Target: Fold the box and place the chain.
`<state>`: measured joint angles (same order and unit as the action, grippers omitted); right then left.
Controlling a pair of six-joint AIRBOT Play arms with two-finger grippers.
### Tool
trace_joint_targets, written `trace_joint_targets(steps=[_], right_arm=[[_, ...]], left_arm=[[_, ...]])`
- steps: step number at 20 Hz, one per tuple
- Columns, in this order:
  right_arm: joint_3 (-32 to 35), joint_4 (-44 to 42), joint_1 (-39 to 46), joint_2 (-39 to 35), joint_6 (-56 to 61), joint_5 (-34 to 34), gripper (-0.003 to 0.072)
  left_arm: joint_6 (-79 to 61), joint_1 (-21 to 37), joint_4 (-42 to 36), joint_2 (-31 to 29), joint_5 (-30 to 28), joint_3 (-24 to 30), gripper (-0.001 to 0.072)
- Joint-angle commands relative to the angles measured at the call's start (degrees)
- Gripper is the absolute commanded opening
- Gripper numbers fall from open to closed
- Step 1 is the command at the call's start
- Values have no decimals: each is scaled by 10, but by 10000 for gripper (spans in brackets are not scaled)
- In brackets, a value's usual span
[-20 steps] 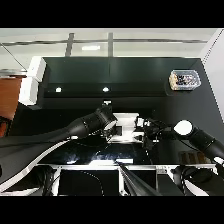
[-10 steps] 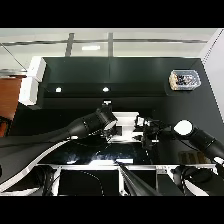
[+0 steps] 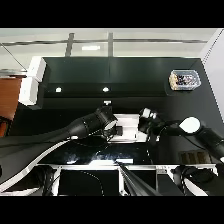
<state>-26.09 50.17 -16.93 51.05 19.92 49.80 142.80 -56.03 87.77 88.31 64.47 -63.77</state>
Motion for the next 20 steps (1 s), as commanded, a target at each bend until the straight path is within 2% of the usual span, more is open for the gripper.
trace_joint_targets(steps=[1,3,5,8,13,16,20], right_arm=[[-40,128,105,-44,246,92,36],[-41,173,198,-47,408,102,36],[-32,181,297,-42,536,104,35],[-12,107,390,-2,589,128,35],[0,15,378,147,500,256,36],[0,-10,327,192,496,260,36],[-1,-63,257,198,440,261,36]], left_arm=[[-1,0,0,0,1,-1,26],[-1,0,0,0,1,-1,26],[-1,0,0,0,1,-1,26],[-1,0,0,0,2,-1,26],[-1,0,1,0,1,-1,26],[-1,0,1,0,1,-1,26],[-1,0,1,0,1,-1,26]])
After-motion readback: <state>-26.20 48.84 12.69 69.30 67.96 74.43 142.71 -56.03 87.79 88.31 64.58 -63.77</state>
